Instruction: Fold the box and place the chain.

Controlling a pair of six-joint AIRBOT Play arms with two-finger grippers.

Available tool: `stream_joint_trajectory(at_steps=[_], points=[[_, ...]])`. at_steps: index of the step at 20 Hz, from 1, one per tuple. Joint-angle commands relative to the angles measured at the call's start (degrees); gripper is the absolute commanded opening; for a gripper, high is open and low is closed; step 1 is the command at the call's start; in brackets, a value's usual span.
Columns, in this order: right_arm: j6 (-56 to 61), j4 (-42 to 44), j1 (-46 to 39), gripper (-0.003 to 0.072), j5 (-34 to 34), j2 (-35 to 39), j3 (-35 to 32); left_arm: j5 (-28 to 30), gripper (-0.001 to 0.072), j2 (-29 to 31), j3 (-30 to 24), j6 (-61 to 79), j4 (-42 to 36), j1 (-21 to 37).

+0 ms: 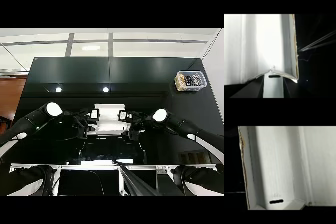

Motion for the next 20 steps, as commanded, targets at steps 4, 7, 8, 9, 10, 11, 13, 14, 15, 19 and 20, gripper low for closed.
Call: stream_joint_trajectory(at_steps=[4, 7, 8, 9, 10, 11, 13, 14, 15, 19, 20], points=[[-0.02, 0.0, 0.07, 0.0192, 0.02, -0.04, 0.02, 2.19, 0.027, -1.99, 0.04, -0.09, -10.34, -0.83], [-0.02, 0.0, 0.07, 0.0192, 0.02, -0.04, 0.02, 2.01, 0.0128, -2.47, 0.04, -0.15, -9.22, -0.83], [-0.02, 0.0, 0.07, 0.0191, 0.02, -0.04, 0.02, 1.64, 0.0095, -2.47, 0.04, -0.22, -8.55, -0.83], [-0.02, 0.0, 0.07, 0.0192, 0.02, -0.04, 0.02, 1.36, 0.0071, -2.47, 0.04, -0.26, -8.04, -0.85], [-0.02, 0.0, 0.07, 0.0192, 0.02, -0.04, 0.02, 0.52, 0.0109, -2.47, 0.04, -0.24, -8.04, -0.83], [-0.02, 0.0, 0.07, 0.0192, 0.02, -0.04, 0.02, 0.46, 0.0317, -2.47, 0.04, -0.26, -8.09, -0.85], [-0.02, 0.0, 0.07, 0.0192, 0.02, -0.04, 0.02, 0.15, 0.0206, -2.4, 0.07, -0.24, -7.65, -0.83], [-0.02, 0.0, 0.07, 0.0192, 0.02, -0.04, 0.02, 0.17, 0.0186, -2.36, 0.04, -0.24, -7.41, -0.83], [-0.02, 0.0, 0.07, 0.0192, 0.02, -0.04, 0.02, 0.17, 0.0312, -2.36, 0.07, -0.26, -7.48, -0.83], [-0.02, 0.0, 0.07, 0.0192, 0.02, -0.04, 0.02, -1.07, 0.0024, 0.44, 0.07, -0.33, -4.31, 0.37], [-0.02, 0.0, 0.07, 0.0192, 0.02, -0.04, 0.02, -1.66, 0.0024, 2.08, 0.07, -1.01, -1.27, 1.18]])
